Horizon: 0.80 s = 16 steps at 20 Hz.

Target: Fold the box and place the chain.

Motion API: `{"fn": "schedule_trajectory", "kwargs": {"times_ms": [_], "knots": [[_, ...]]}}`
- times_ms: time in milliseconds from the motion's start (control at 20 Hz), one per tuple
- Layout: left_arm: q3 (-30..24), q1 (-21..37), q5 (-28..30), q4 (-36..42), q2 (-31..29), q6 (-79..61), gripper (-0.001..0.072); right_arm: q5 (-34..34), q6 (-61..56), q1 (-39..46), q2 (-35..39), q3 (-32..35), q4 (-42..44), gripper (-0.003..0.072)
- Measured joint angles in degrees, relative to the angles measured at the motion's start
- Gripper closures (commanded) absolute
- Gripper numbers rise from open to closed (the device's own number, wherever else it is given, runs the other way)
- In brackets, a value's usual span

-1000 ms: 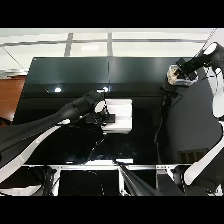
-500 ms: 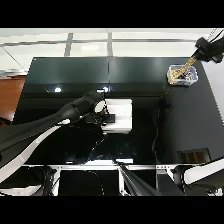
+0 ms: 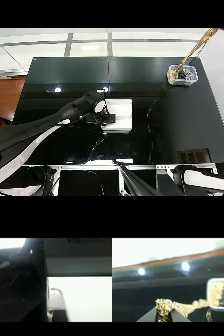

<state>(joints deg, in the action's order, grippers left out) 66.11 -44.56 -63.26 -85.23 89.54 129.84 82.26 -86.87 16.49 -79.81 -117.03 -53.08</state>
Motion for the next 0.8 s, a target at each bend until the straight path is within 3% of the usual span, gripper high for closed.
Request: {"fn": "schedule_trajectory", "kwargs": {"times_ms": [400, 800], "knots": [[0.0, 0.0, 0.0, 0.0, 0.0, 0.0, 0.0680, 2.3, 1.1, -7.3, 12.6, 0.1, 3.5, 0.0677], [0.0, 0.0, 0.0, 0.0, 0.0, 0.0, 0.0680, 5.9, 1.2, -13.6, 15.7, 0.1, 11.8, 0.0676]]}}
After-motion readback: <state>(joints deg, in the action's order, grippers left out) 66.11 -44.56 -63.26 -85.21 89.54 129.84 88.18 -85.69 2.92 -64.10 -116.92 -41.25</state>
